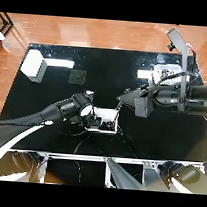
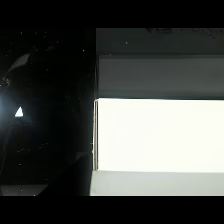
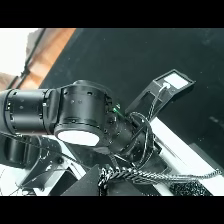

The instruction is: Fold the box and place the chain.

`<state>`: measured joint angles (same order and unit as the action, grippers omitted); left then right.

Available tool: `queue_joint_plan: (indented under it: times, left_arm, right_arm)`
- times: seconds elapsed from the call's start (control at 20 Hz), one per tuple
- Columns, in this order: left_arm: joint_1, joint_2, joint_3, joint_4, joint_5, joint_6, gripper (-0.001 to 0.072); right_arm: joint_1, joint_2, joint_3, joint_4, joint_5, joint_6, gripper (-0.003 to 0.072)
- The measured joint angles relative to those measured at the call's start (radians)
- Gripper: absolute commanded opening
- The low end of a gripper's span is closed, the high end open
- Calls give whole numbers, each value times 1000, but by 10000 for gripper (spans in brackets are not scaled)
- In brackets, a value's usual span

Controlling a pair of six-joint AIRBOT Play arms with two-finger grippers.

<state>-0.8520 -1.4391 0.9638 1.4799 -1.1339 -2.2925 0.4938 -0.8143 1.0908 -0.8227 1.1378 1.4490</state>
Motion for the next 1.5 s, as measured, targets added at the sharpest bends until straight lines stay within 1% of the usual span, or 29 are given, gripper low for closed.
queue_joint_plan:
  times: [0.5, 0.7, 1.0, 1.5]
  left_arm:
    - [0, 0, 0, 0, 0, 0, 25]
    - [0, 0, 0, 0, 0, 0, 25]
    - [0, 0, 0, 0, 0, 0, 25]
    - [0, 0, 0, 0, 0, 0, 25]
  right_arm:
    - [0, -1, -2, 8, -1, -2, 20]
    - [0, -1, -2, 95, 10, -31, 20]
    - [0, -7, -2, 225, -45, -86, 20]
    - [0, -66, -2, 272, -71, -116, 21]
